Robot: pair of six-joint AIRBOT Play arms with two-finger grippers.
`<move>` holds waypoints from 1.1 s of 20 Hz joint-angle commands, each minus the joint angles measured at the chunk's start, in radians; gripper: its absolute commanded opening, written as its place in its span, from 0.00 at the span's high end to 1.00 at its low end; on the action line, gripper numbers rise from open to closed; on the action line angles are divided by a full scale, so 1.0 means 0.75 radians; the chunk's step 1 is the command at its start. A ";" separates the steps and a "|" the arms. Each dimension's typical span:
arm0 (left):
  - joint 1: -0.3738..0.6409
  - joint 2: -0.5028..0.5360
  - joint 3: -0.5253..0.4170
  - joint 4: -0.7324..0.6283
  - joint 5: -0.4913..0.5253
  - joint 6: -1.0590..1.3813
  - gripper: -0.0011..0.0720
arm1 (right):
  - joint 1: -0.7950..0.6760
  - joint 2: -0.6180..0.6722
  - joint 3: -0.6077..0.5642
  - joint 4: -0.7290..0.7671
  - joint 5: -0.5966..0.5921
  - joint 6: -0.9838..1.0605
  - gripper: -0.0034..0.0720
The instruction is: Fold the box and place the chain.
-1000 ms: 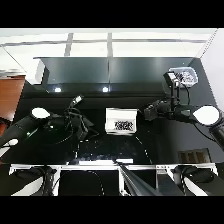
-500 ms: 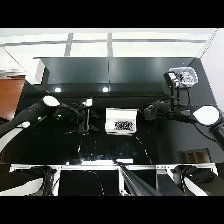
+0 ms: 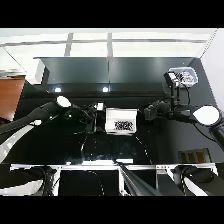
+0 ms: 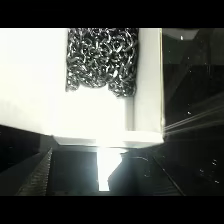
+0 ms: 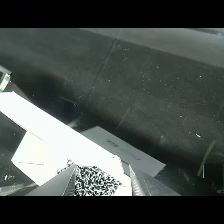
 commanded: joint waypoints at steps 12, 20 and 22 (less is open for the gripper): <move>-0.076 -0.007 0.008 -0.010 0.051 -0.055 0.02 | -0.001 -0.001 -0.001 0.000 -0.002 -0.001 0.47; -0.090 0.008 0.008 0.025 0.031 -0.168 0.02 | -0.001 -0.001 -0.001 0.000 -0.002 -0.001 0.47; -0.102 0.008 0.008 0.020 0.036 -0.168 0.02 | -0.001 -0.001 -0.001 0.000 -0.002 -0.001 0.47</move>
